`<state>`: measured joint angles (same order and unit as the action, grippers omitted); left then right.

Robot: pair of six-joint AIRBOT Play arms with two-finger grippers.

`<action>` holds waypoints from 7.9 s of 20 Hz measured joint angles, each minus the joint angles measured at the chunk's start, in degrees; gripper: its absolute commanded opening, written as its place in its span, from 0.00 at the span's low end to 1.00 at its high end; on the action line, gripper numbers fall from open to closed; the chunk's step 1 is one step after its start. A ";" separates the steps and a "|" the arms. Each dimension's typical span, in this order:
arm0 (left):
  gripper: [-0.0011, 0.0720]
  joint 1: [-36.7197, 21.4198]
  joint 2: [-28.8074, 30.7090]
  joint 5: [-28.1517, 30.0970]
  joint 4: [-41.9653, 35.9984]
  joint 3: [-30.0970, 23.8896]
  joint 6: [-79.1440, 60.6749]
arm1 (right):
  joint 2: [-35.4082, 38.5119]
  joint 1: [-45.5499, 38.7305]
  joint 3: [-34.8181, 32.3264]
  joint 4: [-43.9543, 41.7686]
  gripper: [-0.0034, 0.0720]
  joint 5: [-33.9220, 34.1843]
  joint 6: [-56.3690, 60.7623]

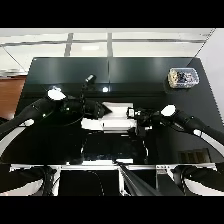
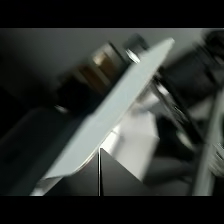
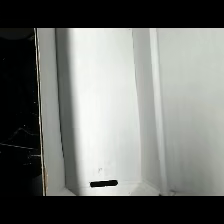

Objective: Fold the box and place the chain.

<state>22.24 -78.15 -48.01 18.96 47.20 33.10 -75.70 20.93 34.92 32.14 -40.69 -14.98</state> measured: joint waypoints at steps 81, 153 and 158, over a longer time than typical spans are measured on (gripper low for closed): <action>0.05 -0.96 2.47 -7.17 6.29 -6.51 -43.47 | 0.00 0.00 0.00 0.00 0.34 0.00 0.02; 0.55 11.61 -3.74 -10.29 43.01 11.26 70.62 | 0.00 0.00 0.00 0.02 0.34 -0.02 0.00; 0.55 14.25 -3.85 -9.35 50.10 11.28 79.71 | 0.00 0.00 0.00 0.04 0.34 -0.02 -0.02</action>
<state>36.49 -82.00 -57.36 69.06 58.48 112.81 -75.70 20.93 34.92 32.18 -40.71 -15.00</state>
